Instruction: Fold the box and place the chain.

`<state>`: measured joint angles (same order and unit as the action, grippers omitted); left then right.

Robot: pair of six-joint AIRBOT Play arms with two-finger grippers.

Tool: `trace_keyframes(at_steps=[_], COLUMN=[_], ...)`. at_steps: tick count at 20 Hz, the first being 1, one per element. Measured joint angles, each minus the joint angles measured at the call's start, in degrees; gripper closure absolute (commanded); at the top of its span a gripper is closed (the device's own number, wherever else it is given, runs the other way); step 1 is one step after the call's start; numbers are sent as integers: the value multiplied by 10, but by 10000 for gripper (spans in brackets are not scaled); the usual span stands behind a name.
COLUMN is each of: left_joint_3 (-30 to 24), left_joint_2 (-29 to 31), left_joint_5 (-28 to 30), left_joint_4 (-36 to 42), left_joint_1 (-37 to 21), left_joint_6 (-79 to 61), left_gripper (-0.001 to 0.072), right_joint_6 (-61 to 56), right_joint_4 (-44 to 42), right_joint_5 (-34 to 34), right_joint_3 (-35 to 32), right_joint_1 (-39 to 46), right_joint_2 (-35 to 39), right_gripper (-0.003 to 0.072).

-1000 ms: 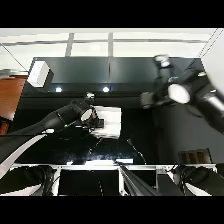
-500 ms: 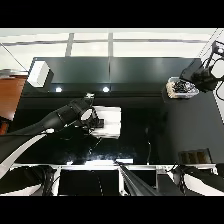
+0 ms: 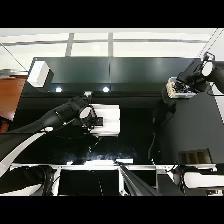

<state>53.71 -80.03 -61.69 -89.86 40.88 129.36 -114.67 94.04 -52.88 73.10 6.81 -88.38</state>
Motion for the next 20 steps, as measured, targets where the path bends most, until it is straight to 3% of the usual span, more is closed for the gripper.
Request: trace_keyframes(at_steps=[9,10,12,20], left_joint_3=[0,0,0,0], left_joint_2=[0,0,0,0], left_joint_5=[0,0,0,0], left_joint_4=[3,3,4,4], left_joint_1=[-2,-2,-2,-2], left_joint_6=[0,0,0,0], left_gripper=[676,676,676,676], right_joint_6=[-31,-32,-36,26], right_joint_4=[-8,-8,-10,-14], right_joint_5=[48,51,56,-36], right_joint_3=[24,24,26,86], right_joint_1=[5,5,6,14], right_joint_2=[-70,-73,-78,-53], right_gripper=[178,367,657,656])
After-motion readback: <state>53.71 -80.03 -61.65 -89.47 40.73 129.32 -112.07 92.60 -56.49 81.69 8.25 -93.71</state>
